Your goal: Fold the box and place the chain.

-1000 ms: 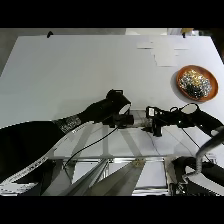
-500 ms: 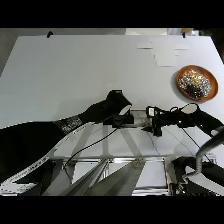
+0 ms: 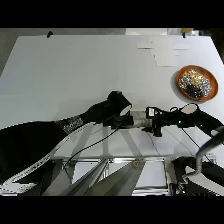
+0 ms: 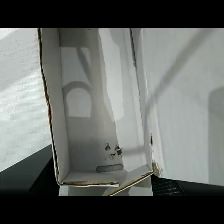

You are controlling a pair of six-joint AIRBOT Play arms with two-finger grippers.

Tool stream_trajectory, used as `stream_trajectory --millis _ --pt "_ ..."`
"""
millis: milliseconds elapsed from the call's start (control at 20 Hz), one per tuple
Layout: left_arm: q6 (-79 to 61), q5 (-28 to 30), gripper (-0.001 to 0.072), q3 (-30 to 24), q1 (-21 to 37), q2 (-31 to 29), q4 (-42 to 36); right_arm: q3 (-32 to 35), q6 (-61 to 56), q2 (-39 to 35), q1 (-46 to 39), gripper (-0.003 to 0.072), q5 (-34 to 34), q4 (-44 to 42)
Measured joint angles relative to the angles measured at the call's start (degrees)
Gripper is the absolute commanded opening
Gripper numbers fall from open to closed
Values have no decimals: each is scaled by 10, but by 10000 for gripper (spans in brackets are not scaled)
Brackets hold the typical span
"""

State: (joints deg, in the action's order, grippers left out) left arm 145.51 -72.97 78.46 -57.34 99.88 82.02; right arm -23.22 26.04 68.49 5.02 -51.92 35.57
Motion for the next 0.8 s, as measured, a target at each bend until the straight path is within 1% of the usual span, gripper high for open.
stream_trajectory --millis 50,250,300,400,450,600,800 --pt "0 -1 8 0 0 0 -1 0 0 0 0 416 1 0" --pt "0 -7 17 0 0 0 -1 0 0 0 0 416 0 0" --pt "-1 -8 106 0 0 0 -1 0 0 0 0 416 0 0" --pt "-3 -16 380 0 0 0 2 0 0 0 0 416 0 0" --pt "-2 -16 436 0 2 -2 2 0 0 0 0 416 2 0" --pt "-13 -12 436 0 11 -23 -2 0 -1 0 0 416 2 0" --pt "-75 -10 436 0 36 -73 -2 0 -1 0 0 416 2 0"
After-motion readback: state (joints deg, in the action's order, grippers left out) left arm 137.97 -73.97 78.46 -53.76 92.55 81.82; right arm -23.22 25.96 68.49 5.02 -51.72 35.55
